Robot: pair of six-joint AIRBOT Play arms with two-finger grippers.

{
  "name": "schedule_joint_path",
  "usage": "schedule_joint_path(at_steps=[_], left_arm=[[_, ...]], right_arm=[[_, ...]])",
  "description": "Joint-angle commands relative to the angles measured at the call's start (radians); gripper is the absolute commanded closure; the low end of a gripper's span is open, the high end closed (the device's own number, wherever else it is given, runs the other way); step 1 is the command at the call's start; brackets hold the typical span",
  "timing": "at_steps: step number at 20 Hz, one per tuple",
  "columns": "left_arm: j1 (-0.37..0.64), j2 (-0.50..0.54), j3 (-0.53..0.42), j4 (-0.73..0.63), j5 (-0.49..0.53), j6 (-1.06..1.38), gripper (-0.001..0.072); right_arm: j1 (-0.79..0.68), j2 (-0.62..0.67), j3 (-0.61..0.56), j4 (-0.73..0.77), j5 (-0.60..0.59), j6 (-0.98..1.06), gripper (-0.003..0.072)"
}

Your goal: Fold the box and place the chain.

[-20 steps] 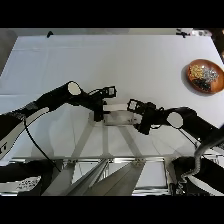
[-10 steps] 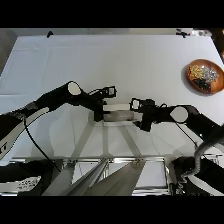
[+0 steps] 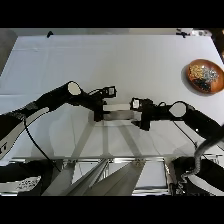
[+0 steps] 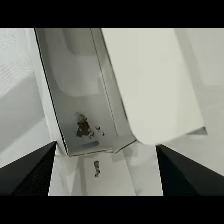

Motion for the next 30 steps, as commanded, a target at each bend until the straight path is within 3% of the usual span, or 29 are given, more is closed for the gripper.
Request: schedule_joint_path(at_steps=[1,5,10,14,19,30], left_arm=[[-0.001,0.001,0.001,0.000,0.000,0.000,0.0694],[-0.001,0.001,0.001,0.000,0.000,0.000,0.0694],[-0.001,0.001,0.001,0.000,0.000,0.000,0.0694],[-0.001,0.001,0.001,0.000,0.000,0.000,0.0694],[-0.001,0.001,0.001,0.000,0.000,0.000,0.0694],[-0.001,0.001,0.001,0.000,0.000,0.000,0.0694]], right_arm=[[-0.062,-0.008,0.000,0.032,0.042,-0.028,0.0002],[-0.091,-0.008,0.000,0.051,0.068,-0.122,0.0002],[-0.091,-0.012,0.000,0.228,0.101,-0.294,0.0002],[-0.091,-0.007,-0.013,0.075,0.112,-0.275,0.0002],[-0.091,0.113,-0.240,0.059,-0.045,-0.312,0.0002],[-0.044,0.116,-0.256,0.344,-0.036,-0.494,0.0008]])
